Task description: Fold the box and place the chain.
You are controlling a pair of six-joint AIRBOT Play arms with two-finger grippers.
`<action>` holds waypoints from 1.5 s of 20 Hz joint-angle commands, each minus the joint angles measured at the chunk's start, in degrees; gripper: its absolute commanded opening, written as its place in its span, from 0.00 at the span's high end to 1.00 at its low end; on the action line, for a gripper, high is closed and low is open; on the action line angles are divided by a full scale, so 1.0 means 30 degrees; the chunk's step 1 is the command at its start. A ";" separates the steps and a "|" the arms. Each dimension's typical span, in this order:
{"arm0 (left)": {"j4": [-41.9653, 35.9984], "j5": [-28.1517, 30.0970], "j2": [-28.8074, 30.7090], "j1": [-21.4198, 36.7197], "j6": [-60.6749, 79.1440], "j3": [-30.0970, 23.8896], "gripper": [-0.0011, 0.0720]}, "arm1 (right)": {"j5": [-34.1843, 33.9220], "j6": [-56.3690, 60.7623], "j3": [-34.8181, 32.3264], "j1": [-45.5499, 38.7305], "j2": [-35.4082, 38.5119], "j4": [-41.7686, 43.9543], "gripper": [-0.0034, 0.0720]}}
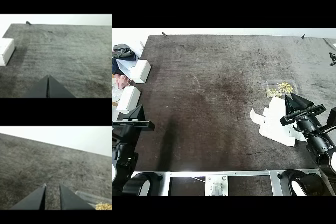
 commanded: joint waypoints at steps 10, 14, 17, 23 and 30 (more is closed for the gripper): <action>0.0007 -0.0015 -0.0015 0.0000 0.0007 0.0073 0.97 | -0.0423 0.0102 0.1370 -0.0007 -0.1333 -0.0109 0.54; 0.0007 -0.0044 -0.0015 0.0000 0.0007 0.0073 0.97 | -0.0663 0.1705 0.4976 -0.1494 -0.6594 0.0612 0.54; 0.0007 -0.0095 -0.0015 0.0000 0.0007 0.0073 0.97 | 0.4838 0.3126 0.8109 -0.5486 -1.1089 0.0510 0.54; 0.0007 -0.0087 -0.0015 0.0000 0.0007 0.0073 0.97 | 1.8243 1.0637 1.1307 -1.5635 -1.5431 -0.6768 0.54; 0.0007 -0.0095 -0.0015 0.0000 0.0007 0.0073 0.97 | 2.4152 1.5402 1.1723 -2.1821 -1.5431 -1.6742 0.52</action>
